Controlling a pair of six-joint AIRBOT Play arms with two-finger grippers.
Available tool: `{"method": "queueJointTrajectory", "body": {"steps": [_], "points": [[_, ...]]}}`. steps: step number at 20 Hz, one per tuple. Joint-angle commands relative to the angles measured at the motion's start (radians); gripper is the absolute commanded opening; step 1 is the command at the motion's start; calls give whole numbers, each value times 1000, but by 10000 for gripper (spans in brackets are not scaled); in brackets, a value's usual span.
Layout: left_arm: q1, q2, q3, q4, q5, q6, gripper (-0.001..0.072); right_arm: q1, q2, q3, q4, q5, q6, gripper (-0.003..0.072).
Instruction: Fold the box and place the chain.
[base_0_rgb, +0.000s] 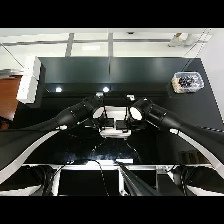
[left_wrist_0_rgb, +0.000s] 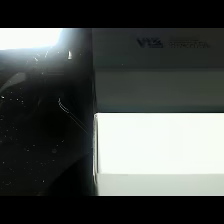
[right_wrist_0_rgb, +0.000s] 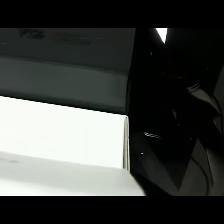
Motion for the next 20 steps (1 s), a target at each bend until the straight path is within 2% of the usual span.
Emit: {"method": "queueJointTrajectory", "body": {"steps": [1,2,3,4,13,15,20], "points": [[0,0,0,1,-1,1,32,0,-9,4,-8,11,8,195],[0,0,0,1,0,1,32,0,-10,4,-8,11,8,195],[0,0,0,1,-1,1,32,0,-10,4,-9,11,7,144],[0,0,0,1,-1,1,32,0,-10,4,-9,10,7,134],[0,0,0,1,1,1,32,0,-10,5,-6,26,21,131],[0,0,0,1,2,1,32,0,-10,13,-4,45,20,312],[0,0,0,1,2,1,32,0,-10,55,-6,116,-16,324]]}}
